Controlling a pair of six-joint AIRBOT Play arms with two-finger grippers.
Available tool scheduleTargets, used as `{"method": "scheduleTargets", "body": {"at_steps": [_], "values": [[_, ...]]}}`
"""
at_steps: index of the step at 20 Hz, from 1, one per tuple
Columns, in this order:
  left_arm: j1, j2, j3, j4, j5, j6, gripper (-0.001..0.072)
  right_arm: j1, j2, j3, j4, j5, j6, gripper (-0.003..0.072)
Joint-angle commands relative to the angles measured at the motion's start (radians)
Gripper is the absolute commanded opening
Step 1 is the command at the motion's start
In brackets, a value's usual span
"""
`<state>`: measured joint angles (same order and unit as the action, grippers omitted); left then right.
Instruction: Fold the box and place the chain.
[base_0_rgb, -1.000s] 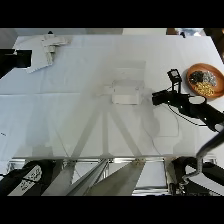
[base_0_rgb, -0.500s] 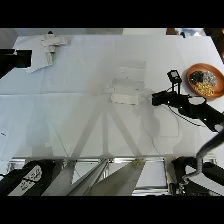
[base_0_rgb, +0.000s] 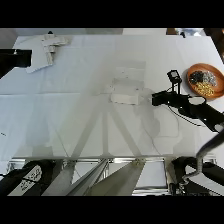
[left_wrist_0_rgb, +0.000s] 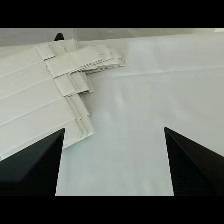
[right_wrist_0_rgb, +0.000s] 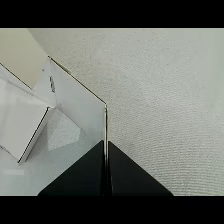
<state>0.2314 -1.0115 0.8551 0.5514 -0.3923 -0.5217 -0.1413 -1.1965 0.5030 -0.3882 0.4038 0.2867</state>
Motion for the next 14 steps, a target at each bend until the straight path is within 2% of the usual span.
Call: {"method": "scheduleTargets", "body": {"at_steps": [1, 7, 8, 9, 10, 12, 14], "values": [[0.0, 0.001, 0.001, -0.129, -0.075, -0.097, 0.0697, 0.0, 0.0, 0.0, 0.0, 0.0, 0.0, 0.0014], [-0.004, -0.003, 0.001, -0.105, -0.109, -0.097, 0.0684, 0.0, 0.0, 0.0, 0.0, 0.0, 0.0, 0.0014], [-0.011, -0.003, 0.001, -0.101, -0.11, -0.089, 0.054, 0.0, 0.0, 0.0, 0.0, 0.0, 0.0, 0.0014], [-0.022, -0.003, 0.002, -0.086, -0.112, -0.07, 0.0339, 0.0, 0.0, 0.0, 0.0, 0.0, 0.0, 0.0014], [-0.039, -0.003, 0.005, -0.05, -0.127, -0.041, 0.0281, 0.0, 0.0, 0.0, 0.0, 0.0, 0.0, 0.0014], [-0.084, -0.026, 0.044, 0.08, -0.208, -0.013, 0.0369, 0.0, 0.0, 0.0, 0.0, 0.0, 0.0, 0.0014], [-0.13, -0.096, 0.135, 0.193, -0.356, -0.038, 0.0375, 0.0, 0.0, 0.0, 0.0, 0.0, 0.0, 0.0014]]}}
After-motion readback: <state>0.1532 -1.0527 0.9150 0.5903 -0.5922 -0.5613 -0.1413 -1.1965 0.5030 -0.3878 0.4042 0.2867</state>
